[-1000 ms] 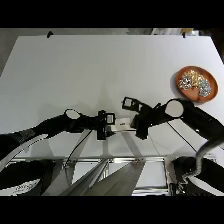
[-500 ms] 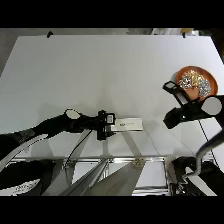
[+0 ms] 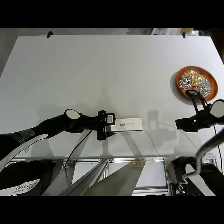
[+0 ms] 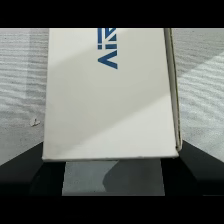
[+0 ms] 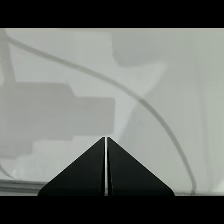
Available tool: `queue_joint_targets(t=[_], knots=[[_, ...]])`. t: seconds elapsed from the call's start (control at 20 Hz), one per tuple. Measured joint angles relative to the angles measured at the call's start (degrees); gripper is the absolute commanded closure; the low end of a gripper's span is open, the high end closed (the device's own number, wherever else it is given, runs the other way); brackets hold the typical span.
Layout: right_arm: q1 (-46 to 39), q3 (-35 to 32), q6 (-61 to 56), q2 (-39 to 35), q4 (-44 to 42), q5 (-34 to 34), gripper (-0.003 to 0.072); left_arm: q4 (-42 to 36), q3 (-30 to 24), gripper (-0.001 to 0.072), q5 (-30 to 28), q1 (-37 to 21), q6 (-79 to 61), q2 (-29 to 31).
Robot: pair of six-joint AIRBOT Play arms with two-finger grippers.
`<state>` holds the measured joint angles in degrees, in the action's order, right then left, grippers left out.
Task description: Fold the box and place the chain.
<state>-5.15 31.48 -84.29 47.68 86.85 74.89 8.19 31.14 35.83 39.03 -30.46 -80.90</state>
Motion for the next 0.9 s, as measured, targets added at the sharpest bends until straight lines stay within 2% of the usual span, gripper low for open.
queue_joint_targets(t=[0.35, 0.55, 0.75, 0.9], knots=[[-0.5, -0.1, -5.2, 0.0, 1.3, 1.7, 0.0664, 0.0, 0.0, 0.0539, 0.0, 0.0, 0.0, 0.0], [-0.5, -0.1, -5.8, 0.0, 1.1, -0.1, 0.0664, 0.3, 0.0, 0.0539, 0.2, 0.0, 0.0, 0.7], [-0.5, -0.1, -6.0, 0.0, 0.5, -2.3, 0.0664, 0.0, 0.0, 0.0539, -0.1, 0.0, 0.0, 6.8], [-0.5, -0.2, -5.8, 0.0, 0.0, -3.2, 0.0664, 0.0, 0.0, 0.0538, -3.6, -0.2, 2.3, 14.1]])
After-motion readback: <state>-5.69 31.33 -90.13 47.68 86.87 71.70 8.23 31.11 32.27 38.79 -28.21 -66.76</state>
